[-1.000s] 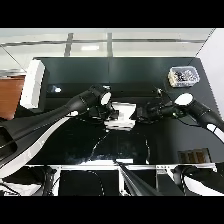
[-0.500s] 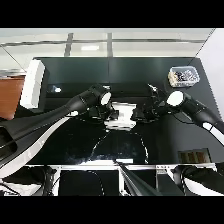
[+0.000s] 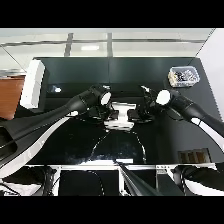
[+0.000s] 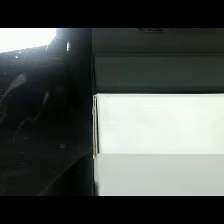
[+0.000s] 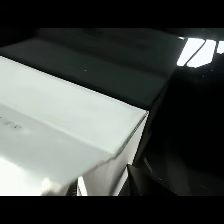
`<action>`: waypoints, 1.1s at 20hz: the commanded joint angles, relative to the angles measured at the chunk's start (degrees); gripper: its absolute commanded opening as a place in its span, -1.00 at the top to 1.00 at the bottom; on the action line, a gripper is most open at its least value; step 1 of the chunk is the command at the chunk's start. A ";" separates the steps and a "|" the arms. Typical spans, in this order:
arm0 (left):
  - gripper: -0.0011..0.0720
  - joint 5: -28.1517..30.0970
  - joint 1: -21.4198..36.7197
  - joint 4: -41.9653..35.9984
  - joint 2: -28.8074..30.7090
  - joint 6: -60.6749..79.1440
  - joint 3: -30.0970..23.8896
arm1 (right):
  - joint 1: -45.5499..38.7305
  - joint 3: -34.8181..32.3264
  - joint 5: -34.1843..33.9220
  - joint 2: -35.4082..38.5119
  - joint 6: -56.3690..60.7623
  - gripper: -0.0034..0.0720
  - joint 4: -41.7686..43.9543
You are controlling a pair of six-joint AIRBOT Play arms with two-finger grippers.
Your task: Fold the box and place the chain.
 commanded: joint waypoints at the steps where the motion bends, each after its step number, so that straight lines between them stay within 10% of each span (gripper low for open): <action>1: 0.90 -0.02 0.00 0.04 0.02 0.00 0.04 | 1.33 2.78 3.43 -2.19 5.84 0.03 -6.01; 22: 0.90 -0.04 0.00 0.07 0.02 0.02 0.04 | 10.08 16.37 17.38 -11.56 29.11 0.03 -25.40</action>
